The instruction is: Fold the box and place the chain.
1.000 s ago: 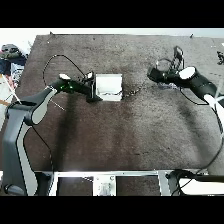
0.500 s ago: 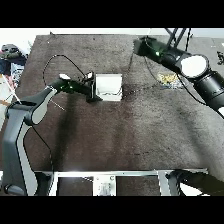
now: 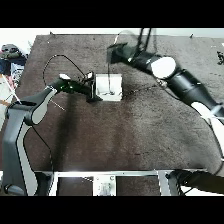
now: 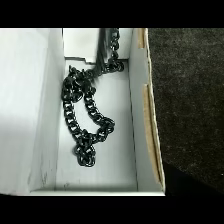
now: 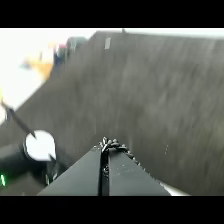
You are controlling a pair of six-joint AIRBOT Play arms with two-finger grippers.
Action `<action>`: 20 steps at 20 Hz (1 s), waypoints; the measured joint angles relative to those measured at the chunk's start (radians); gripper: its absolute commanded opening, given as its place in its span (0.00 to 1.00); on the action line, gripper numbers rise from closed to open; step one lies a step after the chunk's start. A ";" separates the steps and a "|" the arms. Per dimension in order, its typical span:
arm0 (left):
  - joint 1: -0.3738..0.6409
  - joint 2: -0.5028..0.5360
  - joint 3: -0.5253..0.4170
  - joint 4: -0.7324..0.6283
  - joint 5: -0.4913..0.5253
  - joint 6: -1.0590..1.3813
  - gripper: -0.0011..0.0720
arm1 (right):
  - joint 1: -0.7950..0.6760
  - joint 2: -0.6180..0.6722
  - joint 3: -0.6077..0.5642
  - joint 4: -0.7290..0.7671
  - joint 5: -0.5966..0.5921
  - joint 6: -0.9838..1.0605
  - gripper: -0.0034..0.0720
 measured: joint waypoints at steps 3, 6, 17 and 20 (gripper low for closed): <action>0.000 0.000 0.000 0.000 0.000 0.000 0.66 | 0.003 -0.093 -0.012 -0.001 0.060 0.023 0.06; 0.000 0.000 0.000 0.000 0.000 0.000 0.65 | -0.013 -0.152 -0.024 -0.006 0.114 0.039 0.52; 0.000 0.000 0.000 0.000 0.000 0.000 0.66 | -0.390 -0.191 -0.106 -0.187 0.414 0.137 0.36; 0.000 0.000 0.000 0.000 0.000 0.000 0.66 | -0.521 -0.192 -0.153 -0.210 0.409 0.203 0.36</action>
